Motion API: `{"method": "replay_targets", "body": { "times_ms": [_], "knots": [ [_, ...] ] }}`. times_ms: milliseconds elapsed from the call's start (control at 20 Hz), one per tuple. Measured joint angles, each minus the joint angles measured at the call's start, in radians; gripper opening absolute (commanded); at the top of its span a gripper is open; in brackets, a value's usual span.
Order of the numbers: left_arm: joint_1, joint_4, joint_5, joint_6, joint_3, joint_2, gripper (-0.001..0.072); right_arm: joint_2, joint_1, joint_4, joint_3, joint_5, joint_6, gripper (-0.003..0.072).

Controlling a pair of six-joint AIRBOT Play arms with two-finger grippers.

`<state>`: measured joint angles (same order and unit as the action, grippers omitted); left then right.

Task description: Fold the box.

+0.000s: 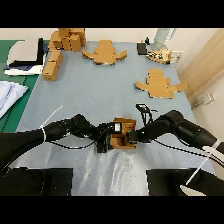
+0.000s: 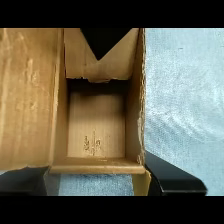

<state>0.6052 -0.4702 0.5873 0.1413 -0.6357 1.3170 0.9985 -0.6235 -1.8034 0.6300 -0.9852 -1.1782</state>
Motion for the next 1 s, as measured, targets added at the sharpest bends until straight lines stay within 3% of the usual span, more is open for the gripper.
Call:
{"method": "replay_targets", "body": {
  "times_ms": [250, 450, 650, 950, 1000],
  "knots": [
    [0.0, 0.0, 0.0, 0.0, 0.0, 0.0, 0.0487, 0.074, -0.131, 0.164, 0.089, -0.079, 0.266, 0.0437],
    [0.0, 0.0, 0.0, 0.0, 0.0, 0.0, 0.0488, 0.144, -0.206, 0.22, 0.153, -0.134, 0.431, 0.0435],
    [0.0, -0.001, 0.0, 0.001, 0.0, 0.0, 0.0487, 0.219, -0.269, 0.25, 0.2, -0.186, 0.552, 0.0383],
    [0.0, -0.002, 0.0, 0.001, 0.0, 0.0, 0.0488, 0.279, -0.3, 0.301, 0.22, -0.262, 0.66, 0.001],
    [0.0, -0.004, 0.0, 0.004, 0.0, 0.0, 0.0488, 0.282, -0.301, 0.306, 0.221, -0.267, 0.666, 0.0002]
  ]
}}
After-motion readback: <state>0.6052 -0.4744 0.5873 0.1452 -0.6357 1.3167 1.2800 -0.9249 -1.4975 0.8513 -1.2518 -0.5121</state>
